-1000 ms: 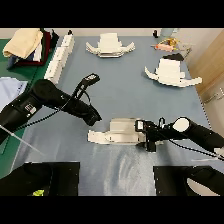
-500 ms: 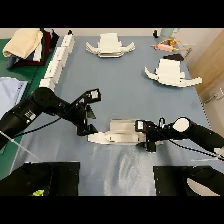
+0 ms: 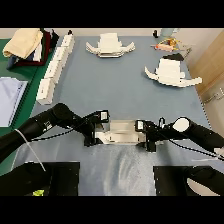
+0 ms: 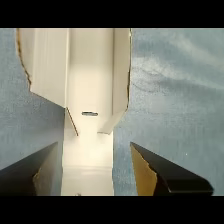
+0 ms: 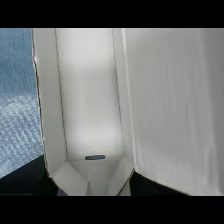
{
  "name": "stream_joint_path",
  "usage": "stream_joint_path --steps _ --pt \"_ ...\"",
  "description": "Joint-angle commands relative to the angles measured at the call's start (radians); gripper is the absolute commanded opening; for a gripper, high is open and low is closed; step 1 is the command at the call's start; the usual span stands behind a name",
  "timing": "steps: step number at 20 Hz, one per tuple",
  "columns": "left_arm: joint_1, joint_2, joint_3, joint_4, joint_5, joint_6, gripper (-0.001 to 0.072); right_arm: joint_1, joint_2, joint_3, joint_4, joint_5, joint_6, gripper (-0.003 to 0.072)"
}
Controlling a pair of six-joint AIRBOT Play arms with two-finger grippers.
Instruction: Fold the box.
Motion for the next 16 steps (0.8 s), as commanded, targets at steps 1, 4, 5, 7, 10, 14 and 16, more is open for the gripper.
stream_joint_path --steps 1,4,5,7,10,14,16 --pt "-0.030 -0.042 -0.009 -0.054 0.071 0.037 0.0464 0.000 0.001 0.001 0.000 0.000 0.000 0.0500" --pt "-0.030 -0.056 -0.009 -0.079 0.087 0.040 0.0401 0.000 0.001 0.001 0.000 0.000 0.000 0.0500" --pt "-0.032 -0.062 -0.009 -0.098 0.089 0.040 0.0399 0.000 0.001 0.001 0.000 0.000 0.000 0.0501" --pt "-0.045 -0.080 -0.009 -0.120 0.089 0.053 0.0212 0.000 0.001 0.001 0.000 0.001 0.000 0.0501" --pt "-0.072 -0.102 -0.009 -0.161 0.105 0.060 0.0212 0.000 0.001 0.001 0.000 0.000 0.000 0.0501" --pt "-0.086 -0.103 -0.009 -0.175 0.160 0.059 0.0095 0.000 0.001 0.001 0.000 0.000 0.000 0.0500" --pt "-0.086 -0.103 -0.009 -0.210 0.160 0.066 0.0096 0.000 0.001 0.001 0.000 0.000 0.000 0.0500"
